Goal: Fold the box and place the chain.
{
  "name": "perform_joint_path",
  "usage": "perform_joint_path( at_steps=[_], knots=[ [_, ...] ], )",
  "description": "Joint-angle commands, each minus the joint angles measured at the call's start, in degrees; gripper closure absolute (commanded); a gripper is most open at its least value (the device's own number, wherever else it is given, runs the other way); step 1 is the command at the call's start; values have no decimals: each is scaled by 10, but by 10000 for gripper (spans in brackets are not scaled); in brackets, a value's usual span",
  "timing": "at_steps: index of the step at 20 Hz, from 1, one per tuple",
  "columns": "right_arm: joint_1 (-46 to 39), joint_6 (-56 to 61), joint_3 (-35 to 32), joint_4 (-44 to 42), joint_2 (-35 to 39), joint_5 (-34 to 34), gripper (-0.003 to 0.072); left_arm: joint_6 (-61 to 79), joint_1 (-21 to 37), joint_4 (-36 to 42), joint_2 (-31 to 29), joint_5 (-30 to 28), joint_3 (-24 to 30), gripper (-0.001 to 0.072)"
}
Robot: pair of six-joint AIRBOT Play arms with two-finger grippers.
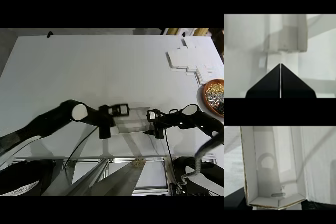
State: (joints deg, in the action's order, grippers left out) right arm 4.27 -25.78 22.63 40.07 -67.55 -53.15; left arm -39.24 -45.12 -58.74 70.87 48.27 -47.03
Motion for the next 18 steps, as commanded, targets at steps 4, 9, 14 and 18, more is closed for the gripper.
perform_joint_path(
  at_steps=[4, 9, 14, 18],
  knots=[
    [0, 0, 0, 0, 0, 0, 288, -343, 76, -136, -53, 41, 14, 705],
    [0, 0, 0, 0, 0, 0, 288, -378, 106, -7, -22, -37, 93, 699],
    [0, 0, 0, 0, 0, 0, 288, -377, 86, 107, 60, -65, 95, 700],
    [0, 0, 0, 0, 0, 0, 288, -371, 58, 185, 65, -69, 95, 700]
  ],
)
